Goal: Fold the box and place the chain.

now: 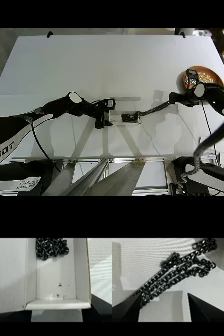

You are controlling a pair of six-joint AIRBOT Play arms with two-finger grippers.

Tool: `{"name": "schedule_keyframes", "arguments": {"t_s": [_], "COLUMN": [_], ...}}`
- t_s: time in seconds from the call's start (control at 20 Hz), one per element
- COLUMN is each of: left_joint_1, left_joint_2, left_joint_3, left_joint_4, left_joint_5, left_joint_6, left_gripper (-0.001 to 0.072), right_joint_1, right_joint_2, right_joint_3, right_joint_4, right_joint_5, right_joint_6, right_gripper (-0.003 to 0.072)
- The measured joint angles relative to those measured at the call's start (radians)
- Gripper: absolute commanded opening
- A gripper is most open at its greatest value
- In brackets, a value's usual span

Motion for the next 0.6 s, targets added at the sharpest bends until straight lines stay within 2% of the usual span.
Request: {"name": "schedule_keyframes", "arguments": {"t_s": [0.35,0.5,0.55,0.6], "left_joint_1": [0.000,0.000,0.000,0.000], "left_joint_2": [0.000,0.000,0.000,0.000], "left_joint_3": [0.000,0.000,0.000,0.000], "left_joint_4": [0.000,0.000,0.000,0.000], "left_joint_5": [0.000,0.000,0.000,0.000], "left_joint_6": [0.000,0.000,0.000,0.000], "left_gripper": [0.0450,0.0450,0.0450,0.0450], "right_joint_1": [0.000,0.007,0.010,0.012], "right_joint_2": [-0.046,-0.068,-0.072,-0.075], "right_joint_3": [0.002,0.003,0.003,0.002], "right_joint_4": [0.026,0.023,0.020,0.016], "right_joint_5": [-0.027,-0.013,-0.012,-0.009], "right_joint_6": [0.062,0.069,0.068,0.066], "right_gripper": [0.0575,0.0480,0.0376,0.0320]}}
